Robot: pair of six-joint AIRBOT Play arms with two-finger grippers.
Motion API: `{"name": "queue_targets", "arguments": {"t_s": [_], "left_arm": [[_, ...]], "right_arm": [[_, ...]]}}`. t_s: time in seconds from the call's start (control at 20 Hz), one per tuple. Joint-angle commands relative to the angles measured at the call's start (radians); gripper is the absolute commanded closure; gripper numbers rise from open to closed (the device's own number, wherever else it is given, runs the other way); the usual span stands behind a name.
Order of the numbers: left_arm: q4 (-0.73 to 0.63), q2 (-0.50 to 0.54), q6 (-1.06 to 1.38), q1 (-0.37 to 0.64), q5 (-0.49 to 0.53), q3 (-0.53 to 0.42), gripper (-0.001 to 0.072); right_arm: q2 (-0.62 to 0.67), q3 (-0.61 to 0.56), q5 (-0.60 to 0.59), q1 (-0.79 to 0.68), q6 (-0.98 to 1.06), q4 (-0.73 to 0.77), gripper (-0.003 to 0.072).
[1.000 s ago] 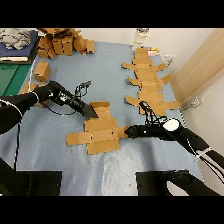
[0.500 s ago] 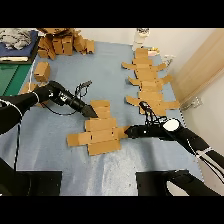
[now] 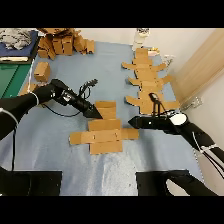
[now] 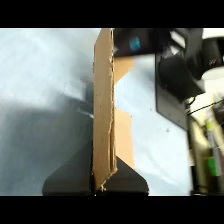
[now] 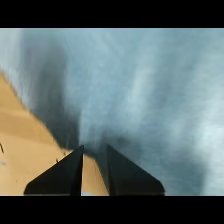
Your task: Fold the box.
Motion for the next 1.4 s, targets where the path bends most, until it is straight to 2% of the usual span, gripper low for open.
{"name": "queue_targets", "arguments": {"t_s": [0.0,0.25,0.3,0.4,0.9,1.35], "left_arm": [[-0.024,0.097,0.172,-0.065,0.15,-0.082,0.0697],[-0.094,0.247,0.415,-0.135,0.473,-0.231,0.0697],[-0.142,0.271,0.479,-0.144,0.499,-0.249,0.0697],[-0.195,0.303,0.558,-0.161,0.5,-0.272,0.0697],[-0.14,0.336,0.629,-0.27,0.569,-0.37,0.0698],[-0.144,0.339,0.616,-0.283,0.583,-0.428,0.0697]], "right_arm": [[0.029,0.043,-0.006,-0.079,0.042,0.002,0.0459],[0.063,0.043,-0.027,-0.119,0.043,0.006,0.046],[0.063,0.043,-0.032,-0.117,0.05,0.006,0.0459],[0.063,0.043,-0.041,-0.117,0.05,0.01,0.046],[0.063,0.043,-0.056,-0.117,0.05,0.017,0.046],[0.063,0.043,-0.055,-0.117,0.05,0.017,0.0461]]}}
